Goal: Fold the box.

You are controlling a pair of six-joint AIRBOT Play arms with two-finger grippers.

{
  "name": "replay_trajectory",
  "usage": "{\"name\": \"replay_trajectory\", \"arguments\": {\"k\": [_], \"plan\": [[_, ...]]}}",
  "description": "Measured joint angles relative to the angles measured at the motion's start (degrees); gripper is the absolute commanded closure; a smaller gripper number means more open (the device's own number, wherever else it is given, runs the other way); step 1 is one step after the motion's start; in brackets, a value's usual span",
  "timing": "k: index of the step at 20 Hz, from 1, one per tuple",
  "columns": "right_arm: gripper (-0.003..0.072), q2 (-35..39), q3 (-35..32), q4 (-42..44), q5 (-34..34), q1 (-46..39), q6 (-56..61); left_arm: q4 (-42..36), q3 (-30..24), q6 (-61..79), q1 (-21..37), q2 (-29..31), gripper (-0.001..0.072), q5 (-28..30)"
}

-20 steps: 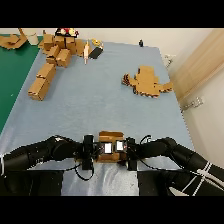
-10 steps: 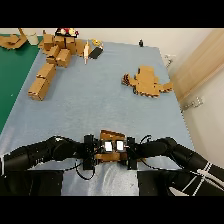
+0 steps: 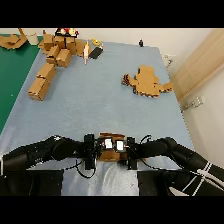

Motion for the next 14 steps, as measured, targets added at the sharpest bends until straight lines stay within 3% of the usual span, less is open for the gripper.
{"name": "replay_trajectory", "arguments": {"k": [4,7,10,14], "plan": [[0.0168,0.0,0.0,0.0,0.0,0.0,0.0,4.0,0.0,-4.0,1.5,2.3,0.0698,-5.4],[0.0168,0.0,0.0,0.0,0.0,0.0,0.0,12.0,0.3,-15.0,3.0,6.2,0.0698,-10.8],[0.0168,0.0,0.0,0.0,0.0,0.0,0.0,23.3,1.7,-32.0,3.9,13.1,0.0698,-16.3],[0.0168,0.0,0.0,0.0,-0.1,0.0,0.0,37.9,1.0,-69.4,8.0,23.3,0.0699,-25.2]]}}
